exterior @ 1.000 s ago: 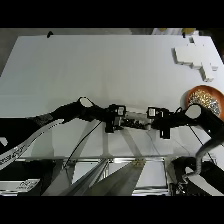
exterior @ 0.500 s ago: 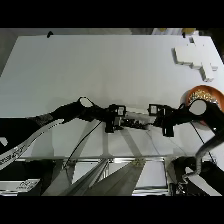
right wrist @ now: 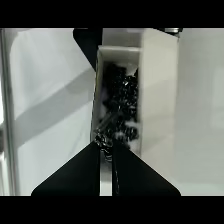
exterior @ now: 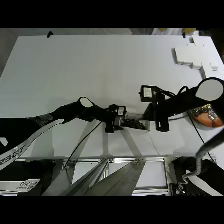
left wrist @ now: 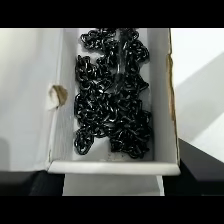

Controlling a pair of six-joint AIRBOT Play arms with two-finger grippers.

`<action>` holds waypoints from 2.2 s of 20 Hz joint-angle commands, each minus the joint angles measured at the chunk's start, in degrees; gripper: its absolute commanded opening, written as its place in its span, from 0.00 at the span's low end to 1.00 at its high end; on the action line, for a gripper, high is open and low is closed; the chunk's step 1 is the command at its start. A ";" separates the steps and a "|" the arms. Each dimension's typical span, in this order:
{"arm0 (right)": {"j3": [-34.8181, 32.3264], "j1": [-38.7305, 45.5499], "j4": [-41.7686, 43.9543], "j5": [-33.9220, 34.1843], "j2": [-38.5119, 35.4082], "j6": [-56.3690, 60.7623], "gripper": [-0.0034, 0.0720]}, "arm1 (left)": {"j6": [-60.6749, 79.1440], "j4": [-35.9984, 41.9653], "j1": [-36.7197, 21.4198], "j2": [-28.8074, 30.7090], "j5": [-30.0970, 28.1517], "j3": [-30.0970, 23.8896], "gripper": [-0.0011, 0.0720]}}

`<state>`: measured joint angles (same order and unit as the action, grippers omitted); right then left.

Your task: Fold the box and place the chain.

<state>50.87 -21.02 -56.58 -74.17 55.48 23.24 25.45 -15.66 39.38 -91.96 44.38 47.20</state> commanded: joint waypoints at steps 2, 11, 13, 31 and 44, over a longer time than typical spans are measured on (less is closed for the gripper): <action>1.27 -6.99 1.46 3.21 3.30 6.21 0.06 | -0.02 -0.02 0.00 0.02 0.04 0.02 0.55; 1.51 -7.32 0.42 7.76 5.18 8.22 0.23 | -0.02 -0.02 0.00 0.02 0.02 0.02 0.55; 1.53 -5.35 -1.03 7.58 2.86 8.22 0.29 | -0.02 -0.02 0.00 0.02 0.02 0.02 0.55; -23.63 21.07 -13.25 15.65 -1.27 -16.52 0.39 | -0.02 -0.02 0.00 0.02 0.02 0.02 0.55; -24.46 16.33 2.29 20.20 6.34 -28.20 0.26 | -0.02 -0.02 0.00 0.02 0.02 0.02 0.55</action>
<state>26.50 -4.12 -57.04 -54.94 60.84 -4.08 25.41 -15.68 39.40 -91.96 44.42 47.20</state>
